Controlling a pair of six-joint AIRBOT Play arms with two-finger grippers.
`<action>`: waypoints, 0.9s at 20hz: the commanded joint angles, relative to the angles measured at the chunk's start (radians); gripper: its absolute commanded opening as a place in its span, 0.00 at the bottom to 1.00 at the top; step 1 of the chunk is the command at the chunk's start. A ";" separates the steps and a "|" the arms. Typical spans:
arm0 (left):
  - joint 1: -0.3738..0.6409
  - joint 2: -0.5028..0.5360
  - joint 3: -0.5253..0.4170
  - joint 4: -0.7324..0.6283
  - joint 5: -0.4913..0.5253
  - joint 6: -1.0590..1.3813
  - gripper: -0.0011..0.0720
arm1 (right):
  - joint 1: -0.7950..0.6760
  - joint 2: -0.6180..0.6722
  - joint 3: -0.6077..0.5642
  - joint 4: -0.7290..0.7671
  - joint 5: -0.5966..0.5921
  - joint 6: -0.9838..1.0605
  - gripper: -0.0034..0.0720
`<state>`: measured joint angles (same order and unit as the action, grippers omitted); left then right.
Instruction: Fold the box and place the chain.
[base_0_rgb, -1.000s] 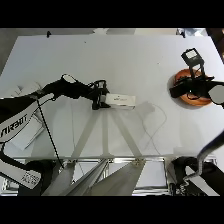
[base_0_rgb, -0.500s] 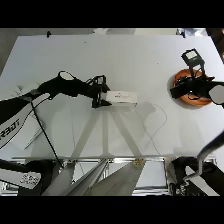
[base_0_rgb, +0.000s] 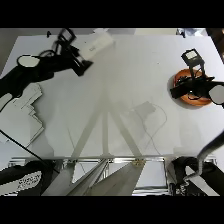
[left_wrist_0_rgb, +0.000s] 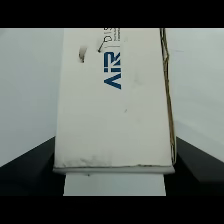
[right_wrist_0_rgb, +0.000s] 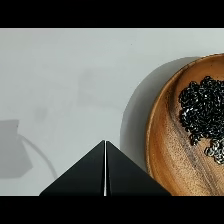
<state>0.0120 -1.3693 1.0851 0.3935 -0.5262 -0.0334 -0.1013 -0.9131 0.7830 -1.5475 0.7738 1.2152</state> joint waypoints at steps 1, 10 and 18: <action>0.132 0.027 0.000 0.033 0.209 -0.206 0.03 | -0.001 0.001 0.001 0.000 0.000 0.000 0.07; 0.345 -0.145 -0.028 0.280 0.275 -0.521 0.02 | -0.001 0.001 0.001 0.000 -0.001 0.000 0.07; 0.344 -0.293 -0.048 0.332 0.214 -0.562 0.05 | -0.001 0.001 0.001 0.000 -0.003 0.000 0.07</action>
<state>0.3527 -1.6291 1.0401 0.7048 -0.2970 -0.5800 -0.1013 -0.9131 0.7830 -1.5475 0.7723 1.2152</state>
